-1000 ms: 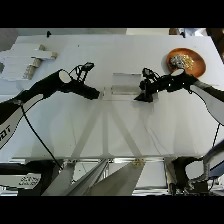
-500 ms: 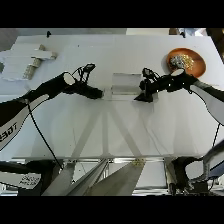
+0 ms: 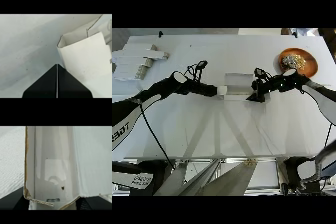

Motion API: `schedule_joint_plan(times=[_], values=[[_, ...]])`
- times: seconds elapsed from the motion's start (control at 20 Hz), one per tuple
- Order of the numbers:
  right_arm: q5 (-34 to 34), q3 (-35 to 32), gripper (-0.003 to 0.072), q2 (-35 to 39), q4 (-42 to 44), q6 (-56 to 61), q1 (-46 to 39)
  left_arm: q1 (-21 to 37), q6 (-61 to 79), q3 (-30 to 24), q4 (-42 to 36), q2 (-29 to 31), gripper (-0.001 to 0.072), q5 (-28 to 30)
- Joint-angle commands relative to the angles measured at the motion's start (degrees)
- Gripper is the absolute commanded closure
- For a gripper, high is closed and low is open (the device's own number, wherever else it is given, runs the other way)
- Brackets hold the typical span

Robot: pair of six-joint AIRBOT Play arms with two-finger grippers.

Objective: Fold the box and place the chain.

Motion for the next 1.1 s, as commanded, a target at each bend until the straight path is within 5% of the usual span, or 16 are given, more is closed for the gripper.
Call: schedule_joint_plan(times=[0.0,0.45,0.65,1.05], values=[[0.00,0.07,0.0176,-0.02,0.02,0.02,0.00,0.63,1.36,0.02,-0.98,0.94,0.0694,-0.90],[0.00,0.07,0.0176,-0.02,0.02,0.00,0.00,1.33,7.28,0.02,-4.57,1.36,0.0601,-7.52],[0.00,0.07,0.0176,-0.02,0.02,0.02,0.00,1.31,11.08,0.02,-10.08,1.31,0.0478,-8.20],[0.00,0.07,0.0176,-0.02,0.02,0.00,0.00,1.25,13.64,0.02,-10.93,1.31,0.0477,-8.11]])
